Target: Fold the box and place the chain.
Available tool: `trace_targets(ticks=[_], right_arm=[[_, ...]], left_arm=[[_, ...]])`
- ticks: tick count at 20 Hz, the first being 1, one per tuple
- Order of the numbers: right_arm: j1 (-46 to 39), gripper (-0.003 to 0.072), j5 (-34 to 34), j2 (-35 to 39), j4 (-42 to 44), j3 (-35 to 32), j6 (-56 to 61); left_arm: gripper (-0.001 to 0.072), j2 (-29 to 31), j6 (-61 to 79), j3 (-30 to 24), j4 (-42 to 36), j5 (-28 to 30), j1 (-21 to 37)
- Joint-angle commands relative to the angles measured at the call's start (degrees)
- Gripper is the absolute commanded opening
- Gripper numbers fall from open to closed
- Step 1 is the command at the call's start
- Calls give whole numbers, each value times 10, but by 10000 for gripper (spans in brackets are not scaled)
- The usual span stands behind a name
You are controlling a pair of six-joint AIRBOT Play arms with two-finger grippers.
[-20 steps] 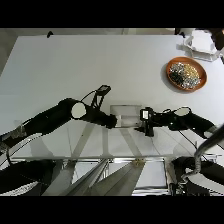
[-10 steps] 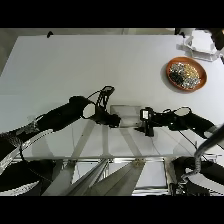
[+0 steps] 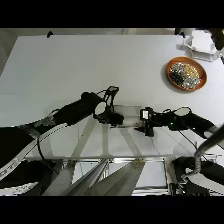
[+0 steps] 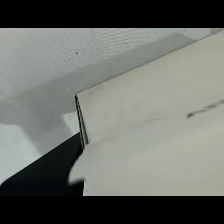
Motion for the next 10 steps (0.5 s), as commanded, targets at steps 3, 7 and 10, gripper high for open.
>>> trace_targets(ticks=[3,7,10], right_arm=[[0,323,0,0,0,0,0],[0,323,0,0,0,0,0],[0,323,0,1,0,0,0]], left_arm=[[330,-24,-41,10,5,-6,-7],[187,-30,-98,10,7,2,-7],[124,-30,-129,12,9,1,-5]])
